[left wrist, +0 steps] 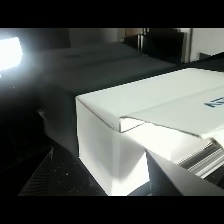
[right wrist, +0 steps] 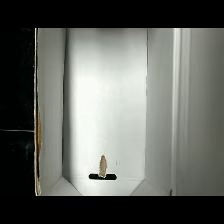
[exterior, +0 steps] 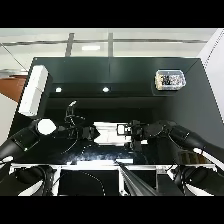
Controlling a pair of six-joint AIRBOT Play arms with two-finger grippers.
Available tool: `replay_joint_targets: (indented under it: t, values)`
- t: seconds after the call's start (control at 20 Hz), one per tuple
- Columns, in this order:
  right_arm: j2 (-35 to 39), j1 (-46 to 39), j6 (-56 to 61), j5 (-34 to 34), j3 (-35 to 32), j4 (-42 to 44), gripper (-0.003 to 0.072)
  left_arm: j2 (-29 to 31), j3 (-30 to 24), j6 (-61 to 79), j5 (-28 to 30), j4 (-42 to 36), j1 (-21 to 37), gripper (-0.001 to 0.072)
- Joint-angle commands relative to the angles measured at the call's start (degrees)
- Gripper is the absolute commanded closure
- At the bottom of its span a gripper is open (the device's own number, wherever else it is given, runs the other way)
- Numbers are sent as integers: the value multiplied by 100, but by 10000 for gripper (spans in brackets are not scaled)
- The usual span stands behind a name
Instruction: Fold the box and place the chain.
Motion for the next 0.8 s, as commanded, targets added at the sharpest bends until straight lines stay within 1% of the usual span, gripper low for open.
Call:
replay_joint_targets:
  t: [0.0, 0.3, 0.4, 0.5, 0.55, 0.6, 0.75]
  values:
    - [-4, 7, 0, 0, -2, 0, 138, -2, 7, -155, 245, 42, -278, 2]
    - [-4, 7, 0, 0, 0, 0, 138, -4, 7, -291, 323, 46, -337, 2]
    - [-4, 7, 0, 0, -2, 0, 138, -4, 7, -315, 588, 55, -455, 2]
    - [-4, 7, 0, 0, -2, 0, 138, -4, 7, -323, 1010, 302, -717, 2]
    - [-4, 7, 2, 0, 0, 0, 138, -4, 7, -328, 1132, 365, -831, 2]
    - [-4, 7, 2, 0, -2, 0, 138, -4, 7, -343, 1213, 367, -920, 3]
    - [-4, 7, 2, 0, -2, 0, 138, -35, 4, -369, 1215, 387, -1036, 3]
